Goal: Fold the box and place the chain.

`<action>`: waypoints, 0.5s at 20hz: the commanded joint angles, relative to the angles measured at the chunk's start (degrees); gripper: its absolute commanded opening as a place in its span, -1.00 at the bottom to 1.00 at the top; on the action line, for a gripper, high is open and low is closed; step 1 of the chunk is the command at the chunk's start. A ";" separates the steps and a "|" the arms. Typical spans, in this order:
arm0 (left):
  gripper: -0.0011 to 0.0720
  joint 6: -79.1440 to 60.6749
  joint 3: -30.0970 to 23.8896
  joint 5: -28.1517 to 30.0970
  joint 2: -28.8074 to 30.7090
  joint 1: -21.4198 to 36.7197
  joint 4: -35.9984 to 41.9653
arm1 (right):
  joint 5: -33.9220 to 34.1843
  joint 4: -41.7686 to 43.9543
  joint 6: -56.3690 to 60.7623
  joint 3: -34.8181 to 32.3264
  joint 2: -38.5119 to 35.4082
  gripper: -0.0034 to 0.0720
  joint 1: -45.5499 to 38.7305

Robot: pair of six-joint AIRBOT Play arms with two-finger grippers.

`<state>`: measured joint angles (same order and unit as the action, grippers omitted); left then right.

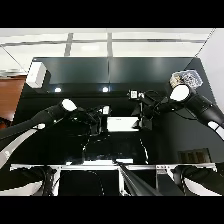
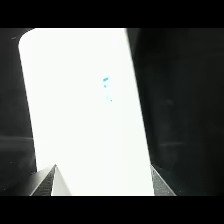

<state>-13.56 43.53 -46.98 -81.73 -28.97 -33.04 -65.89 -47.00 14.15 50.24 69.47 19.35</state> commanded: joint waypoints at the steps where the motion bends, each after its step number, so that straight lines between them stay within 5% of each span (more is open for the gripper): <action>1: 0.17 0.31 -0.02 0.70 -0.04 -0.07 -0.37 | -1.36 -0.15 0.39 0.04 -0.02 0.96 0.07; 7: 0.18 0.31 -0.02 0.70 -0.04 -0.07 -0.35 | 1.57 -0.24 0.37 0.02 0.83 0.94 0.68; 9: 0.18 0.31 -0.02 0.70 -0.04 -0.07 -0.35 | 1.53 -0.31 0.39 0.02 0.87 -0.02 1.07; 10: 0.18 0.31 -0.02 0.70 -0.04 -0.07 -0.37 | 1.53 -0.42 0.39 0.02 0.87 -0.02 1.16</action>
<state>-13.17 43.53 -46.44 -81.73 -28.99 -33.34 -64.90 -47.22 14.55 50.22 70.17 20.12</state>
